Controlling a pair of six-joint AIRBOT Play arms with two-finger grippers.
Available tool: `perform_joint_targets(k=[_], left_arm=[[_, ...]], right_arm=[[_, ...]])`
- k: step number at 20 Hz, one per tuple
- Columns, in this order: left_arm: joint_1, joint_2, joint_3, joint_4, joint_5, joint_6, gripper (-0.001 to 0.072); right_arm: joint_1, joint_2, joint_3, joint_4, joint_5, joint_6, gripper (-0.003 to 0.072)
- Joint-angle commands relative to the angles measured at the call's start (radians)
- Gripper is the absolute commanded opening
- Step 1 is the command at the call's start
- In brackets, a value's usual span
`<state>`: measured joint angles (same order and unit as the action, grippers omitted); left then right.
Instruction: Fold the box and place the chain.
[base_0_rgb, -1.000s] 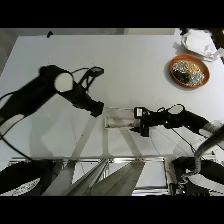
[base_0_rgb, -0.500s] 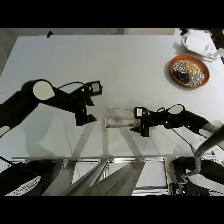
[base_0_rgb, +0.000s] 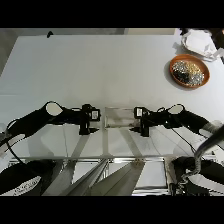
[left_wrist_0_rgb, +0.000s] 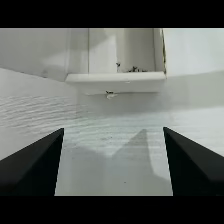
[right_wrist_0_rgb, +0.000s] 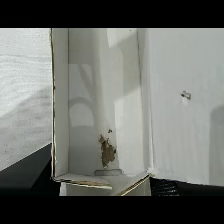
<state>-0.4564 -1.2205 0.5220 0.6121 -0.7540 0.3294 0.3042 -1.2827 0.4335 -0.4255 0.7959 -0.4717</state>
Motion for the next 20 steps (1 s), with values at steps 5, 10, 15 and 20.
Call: perform_joint_targets(k=[5, 10, 15, 20], left_arm=[[0.002, -0.124, -0.020, -0.265, 0.009, 0.309, 0.0697], [0.018, -0.130, -0.020, -0.339, -0.014, 0.412, 0.0697], [0.049, -0.130, -0.020, -0.343, -0.084, 0.412, 0.0697], [0.047, -0.131, -0.020, -0.401, -0.133, 0.437, 0.0697]], right_arm=[[0.000, 0.001, 0.000, 0.000, 0.000, 0.000, 0.0337], [0.000, 0.001, 0.000, 0.000, 0.000, 0.000, 0.0337], [0.000, 0.001, 0.000, 0.000, 0.000, 0.000, 0.0336], [0.000, 0.001, 0.000, 0.000, 0.000, 0.000, 0.0336]])
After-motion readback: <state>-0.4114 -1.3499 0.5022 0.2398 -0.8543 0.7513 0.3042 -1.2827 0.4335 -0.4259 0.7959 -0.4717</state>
